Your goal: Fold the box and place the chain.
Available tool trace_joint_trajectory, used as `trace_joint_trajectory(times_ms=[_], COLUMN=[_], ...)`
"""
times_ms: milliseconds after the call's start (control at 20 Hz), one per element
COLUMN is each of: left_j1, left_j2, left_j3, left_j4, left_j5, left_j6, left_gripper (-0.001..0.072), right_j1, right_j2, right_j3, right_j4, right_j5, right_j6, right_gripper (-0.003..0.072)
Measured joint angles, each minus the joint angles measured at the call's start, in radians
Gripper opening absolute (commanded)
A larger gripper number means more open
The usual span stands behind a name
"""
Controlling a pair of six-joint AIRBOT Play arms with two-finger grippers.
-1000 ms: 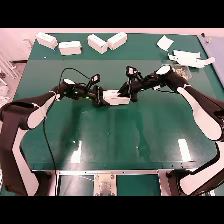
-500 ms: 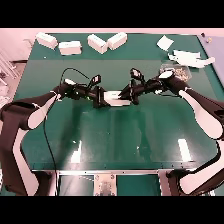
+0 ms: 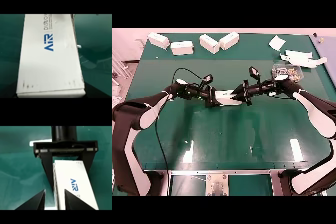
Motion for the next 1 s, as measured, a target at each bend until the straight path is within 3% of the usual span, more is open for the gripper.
trace_joint_trajectory(times_ms=[100, 200, 250, 600, 1000], left_j1=[0.000, 0.000, 0.000, 0.000, 0.000], left_j2=[0.000, 0.000, 0.000, 0.000, 0.000], left_j3=[0.000, 0.000, 0.000, 0.000, 0.000], left_j4=[0.000, 0.001, 0.001, 0.002, 0.005], left_j5=[0.000, 0.000, -0.001, -0.002, -0.006], left_j6=[0.000, 0.000, 0.000, 0.001, 0.006], left_gripper=[0.0534, 0.0534, 0.0534, 0.0534, 0.0534], right_j1=[-0.008, -0.010, -0.011, -0.011, 0.017], right_j2=[0.000, 0.001, 0.000, -0.044, -0.067], right_j3=[0.008, 0.014, 0.016, 0.020, 0.034], right_j4=[0.036, 0.067, 0.077, 0.072, -0.036], right_j5=[0.029, 0.037, 0.034, -0.024, -0.048], right_j6=[-0.003, -0.005, -0.005, 0.042, 0.180], right_gripper=[0.0193, 0.0037, 0.0012, 0.0011, 0.0010])
